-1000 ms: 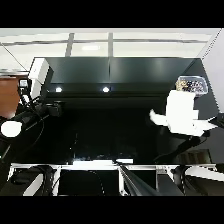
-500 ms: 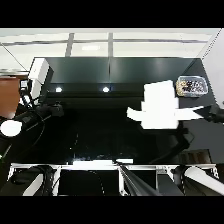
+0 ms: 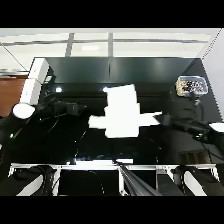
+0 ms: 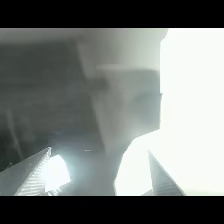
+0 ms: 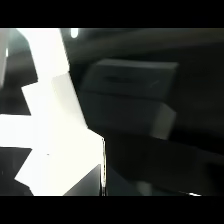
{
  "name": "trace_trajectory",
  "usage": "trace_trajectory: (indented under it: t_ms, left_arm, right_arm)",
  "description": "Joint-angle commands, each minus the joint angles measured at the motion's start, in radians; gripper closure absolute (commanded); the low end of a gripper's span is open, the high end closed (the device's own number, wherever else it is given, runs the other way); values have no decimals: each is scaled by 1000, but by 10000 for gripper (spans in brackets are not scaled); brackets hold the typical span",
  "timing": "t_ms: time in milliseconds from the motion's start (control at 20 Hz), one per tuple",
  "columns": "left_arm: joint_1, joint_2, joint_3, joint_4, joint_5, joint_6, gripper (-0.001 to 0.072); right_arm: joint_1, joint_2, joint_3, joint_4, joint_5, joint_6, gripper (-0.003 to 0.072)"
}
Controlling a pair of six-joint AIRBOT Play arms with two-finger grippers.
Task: Fold the box and place the chain.
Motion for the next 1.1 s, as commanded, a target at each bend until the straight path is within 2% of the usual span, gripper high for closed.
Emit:
trace_trajectory:
  t_ms: [0,150,350,500,550,600,750,800,900,1000,1050]
  left_arm:
    - [13,-234,143,-147,-243,109,2]
    - [21,-423,213,-254,-452,231,2]
    - [20,-557,241,-252,-515,266,2]
    - [2,-648,269,-287,-699,388,22]
    - [-13,-673,285,-278,-732,401,30]
    - [-29,-687,301,-239,-733,409,74]
    - [-56,-690,342,-167,-739,472,299]
    - [-54,-690,354,-163,-747,496,324]
    - [-45,-690,377,-135,-748,500,514]
    - [-41,-690,381,-129,-747,512,620]
    - [-42,-690,381,-123,-748,523,667]
  right_arm:
    - [264,25,-37,32,-215,21,673]
    - [360,25,-37,32,-258,23,672]
    - [381,25,-37,32,-256,31,672]
    - [381,25,-37,32,-258,31,672]
    - [381,25,-37,32,-258,31,673]
    - [381,25,-37,32,-259,31,672]
    - [381,25,-37,30,-258,31,672]
    - [381,25,-37,28,-258,31,672]
    - [379,25,-37,28,-259,31,672]
    - [379,25,-37,27,-259,31,671]
    - [379,25,-36,23,-261,30,609]
